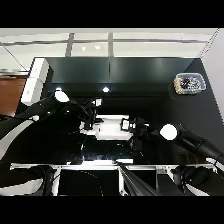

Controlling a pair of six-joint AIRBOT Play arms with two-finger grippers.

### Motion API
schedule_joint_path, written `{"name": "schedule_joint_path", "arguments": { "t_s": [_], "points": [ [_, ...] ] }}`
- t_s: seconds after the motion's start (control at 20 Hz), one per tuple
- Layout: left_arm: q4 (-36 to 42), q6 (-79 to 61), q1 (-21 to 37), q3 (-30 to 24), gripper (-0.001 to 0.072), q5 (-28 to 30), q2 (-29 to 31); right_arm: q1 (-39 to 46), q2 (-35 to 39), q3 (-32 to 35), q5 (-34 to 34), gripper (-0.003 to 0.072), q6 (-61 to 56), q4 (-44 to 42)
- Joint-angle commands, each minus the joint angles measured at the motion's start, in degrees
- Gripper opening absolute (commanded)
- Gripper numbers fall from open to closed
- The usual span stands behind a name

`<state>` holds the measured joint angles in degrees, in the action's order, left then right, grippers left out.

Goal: Fold the box and place the chain.

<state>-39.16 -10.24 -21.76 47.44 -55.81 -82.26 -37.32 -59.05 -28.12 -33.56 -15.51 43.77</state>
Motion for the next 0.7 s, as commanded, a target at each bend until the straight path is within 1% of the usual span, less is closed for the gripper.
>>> {"name": "schedule_joint_path", "arguments": {
  "t_s": [0.0,0.1,0.15,0.3,0.5,0.65],
  "points": [
    [0.0,0.0,0.0,0.0,0.0032,-0.3,0.0,0.3,0.5,-0.6,2.0,0.0626,-0.3,1.4],
    [0.0,0.0,0.0,0.0,0.0031,-0.3,0.0,0.7,0.8,-2.7,-0.1,0.0626,0.3,6.3],
    [0.0,0.0,0.0,0.0,0.0031,-0.3,0.0,1.6,0.8,-4.0,-1.3,0.0626,0.3,6.9],
    [0.0,0.0,0.0,0.0,0.0032,-0.3,0.0,4.3,0.8,-6.4,-3.6,0.0626,0.3,6.6],
    [0.0,0.0,0.0,0.0,0.0032,-0.3,0.0,6.8,0.7,-6.4,-5.5,0.0625,0.3,6.6],
    [0.0,0.0,0.0,0.0,0.0031,-0.3,0.0,7.0,-1.2,-6.3,-5.6,0.0626,0.4,3.9]
  ]
}}
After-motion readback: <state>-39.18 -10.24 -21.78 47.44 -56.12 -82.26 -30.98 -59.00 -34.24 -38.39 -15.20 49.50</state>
